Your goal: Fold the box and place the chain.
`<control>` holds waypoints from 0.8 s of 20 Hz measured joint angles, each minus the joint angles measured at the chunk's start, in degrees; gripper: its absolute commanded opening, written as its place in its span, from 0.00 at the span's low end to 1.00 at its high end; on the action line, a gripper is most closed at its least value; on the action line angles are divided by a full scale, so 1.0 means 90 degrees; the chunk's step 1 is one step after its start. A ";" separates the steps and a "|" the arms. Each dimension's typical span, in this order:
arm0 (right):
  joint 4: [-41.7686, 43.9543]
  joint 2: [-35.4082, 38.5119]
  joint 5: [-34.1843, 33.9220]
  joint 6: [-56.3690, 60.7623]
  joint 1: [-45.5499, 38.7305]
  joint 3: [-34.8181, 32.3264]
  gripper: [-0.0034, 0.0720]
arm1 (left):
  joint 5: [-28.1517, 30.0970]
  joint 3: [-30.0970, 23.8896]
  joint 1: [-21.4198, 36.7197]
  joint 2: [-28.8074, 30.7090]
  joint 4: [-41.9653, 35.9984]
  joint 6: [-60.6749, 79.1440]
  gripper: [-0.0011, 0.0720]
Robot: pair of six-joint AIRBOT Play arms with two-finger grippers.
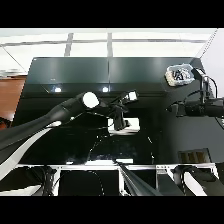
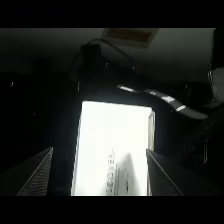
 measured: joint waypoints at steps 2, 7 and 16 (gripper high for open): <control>0.0010 0.0000 -0.0010 -0.0024 0.0000 -0.0041 0.07 | -0.0131 0.0148 -0.0049 -0.0214 0.0024 -0.0197 1.00; 0.0017 0.0000 -0.0046 -0.0070 -0.0005 -0.0075 0.07 | -0.0549 0.0321 -0.0141 -0.0408 0.0328 -0.0471 1.00; 0.0027 0.0000 -0.0061 -0.0087 -0.0005 -0.0080 0.07 | -0.1314 0.0758 -0.0362 -0.0469 0.2018 -0.1430 1.00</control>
